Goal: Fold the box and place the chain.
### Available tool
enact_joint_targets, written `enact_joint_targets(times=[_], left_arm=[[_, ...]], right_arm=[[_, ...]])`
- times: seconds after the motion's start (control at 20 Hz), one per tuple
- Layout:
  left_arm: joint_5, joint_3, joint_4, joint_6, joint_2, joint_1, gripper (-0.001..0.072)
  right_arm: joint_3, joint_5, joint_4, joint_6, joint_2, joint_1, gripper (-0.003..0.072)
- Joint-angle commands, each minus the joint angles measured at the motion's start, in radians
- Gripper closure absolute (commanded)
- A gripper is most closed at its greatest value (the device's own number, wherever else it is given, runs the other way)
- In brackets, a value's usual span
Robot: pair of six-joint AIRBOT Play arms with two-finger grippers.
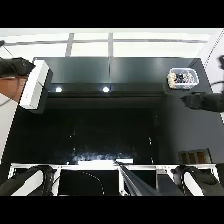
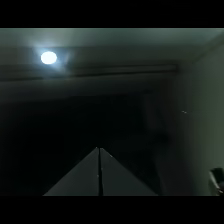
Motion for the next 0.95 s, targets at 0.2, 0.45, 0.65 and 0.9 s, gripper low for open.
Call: enact_joint_targets(times=[0.2, 0.45, 0.65, 0.9], left_arm=[[0.164, -0.471, 0.074, -0.027, 0.336, -0.209, 0.0687], [0.163, -0.528, 0.061, -0.027, 0.402, -0.197, 0.0685], [0.16, -0.528, 0.061, -0.027, 0.401, -0.197, 0.0685], [0.16, -0.528, 0.061, -0.027, 0.401, -0.197, 0.0685]], right_arm=[[-0.292, -0.175, -0.259, 0.15, 0.342, 0.0, 0.0657], [-0.295, -0.151, -0.251, 0.15, 0.342, 0.0, 0.0658], [-0.295, -0.151, -0.251, 0.15, 0.342, 0.0, 0.0658], [-0.295, -0.151, -0.251, 0.15, 0.342, 0.0, 0.0658]])
